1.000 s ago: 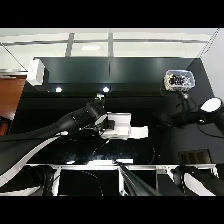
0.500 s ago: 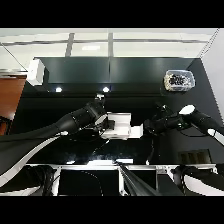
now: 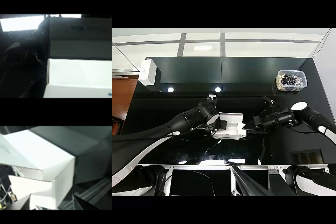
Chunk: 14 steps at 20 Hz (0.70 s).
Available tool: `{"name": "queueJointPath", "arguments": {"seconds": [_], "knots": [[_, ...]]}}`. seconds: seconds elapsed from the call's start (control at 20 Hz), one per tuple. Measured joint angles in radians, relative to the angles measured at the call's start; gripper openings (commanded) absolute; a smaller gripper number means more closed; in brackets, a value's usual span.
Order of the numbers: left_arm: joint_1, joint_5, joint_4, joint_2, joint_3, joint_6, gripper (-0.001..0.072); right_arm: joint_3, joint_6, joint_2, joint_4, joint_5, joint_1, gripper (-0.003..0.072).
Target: Fold the box and place the chain.
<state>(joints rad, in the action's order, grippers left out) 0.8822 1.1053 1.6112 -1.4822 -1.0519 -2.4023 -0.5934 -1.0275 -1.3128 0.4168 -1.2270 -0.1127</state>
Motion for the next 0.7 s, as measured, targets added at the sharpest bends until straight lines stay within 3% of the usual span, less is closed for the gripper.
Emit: {"name": "queueJointPath", "arguments": {"seconds": [0.3, 0.7], "knots": [[0.0, 0.0, 0.0, 0.0, 0.0, 0.001, 0.0027, -0.048, -0.107, 0.0, 0.035, 0.117, -0.126, 0.0588], [0.0, 0.0, 0.0, 0.0, 0.0, 0.002, 0.0027, -0.193, -0.523, 0.0, 0.367, 0.281, -0.338, 0.0546]]}}
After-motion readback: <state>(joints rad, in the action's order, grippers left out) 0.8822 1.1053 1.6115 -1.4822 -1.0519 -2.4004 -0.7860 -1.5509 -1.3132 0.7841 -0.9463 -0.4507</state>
